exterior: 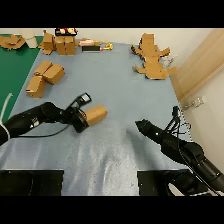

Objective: Fold the box.

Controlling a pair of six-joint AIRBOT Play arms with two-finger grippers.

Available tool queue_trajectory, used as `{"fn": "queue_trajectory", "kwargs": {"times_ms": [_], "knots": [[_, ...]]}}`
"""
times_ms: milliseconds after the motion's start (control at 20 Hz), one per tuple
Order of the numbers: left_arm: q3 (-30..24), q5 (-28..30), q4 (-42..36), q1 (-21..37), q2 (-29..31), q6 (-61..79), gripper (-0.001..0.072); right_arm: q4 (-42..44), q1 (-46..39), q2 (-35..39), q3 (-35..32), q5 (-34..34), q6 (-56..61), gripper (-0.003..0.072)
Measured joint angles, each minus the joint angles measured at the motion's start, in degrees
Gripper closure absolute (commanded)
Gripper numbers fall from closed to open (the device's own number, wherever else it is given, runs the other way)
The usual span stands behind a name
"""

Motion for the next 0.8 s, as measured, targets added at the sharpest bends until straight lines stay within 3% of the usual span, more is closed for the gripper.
{"fn": "queue_trajectory", "kwargs": {"times_ms": [450, 600, 800], "knots": [[2.36, 0.85, 1.84, 28.92, 0.24, -11.93, 0.0166, -0.09, 0.0, 0.02, 0.0, 0.52, 0.15, 0.0683], [2.47, 2.56, 1.9, 34.27, -0.7, -13.03, 0.0166, -0.09, 0.0, 0.02, 0.0, 0.57, 0.15, 0.0683], [2.84, 5.14, 1.9, 36.63, -3.72, -13.55, 0.0166, -0.09, 0.0, 0.02, 0.0, 0.59, 0.15, 0.0682]]}}
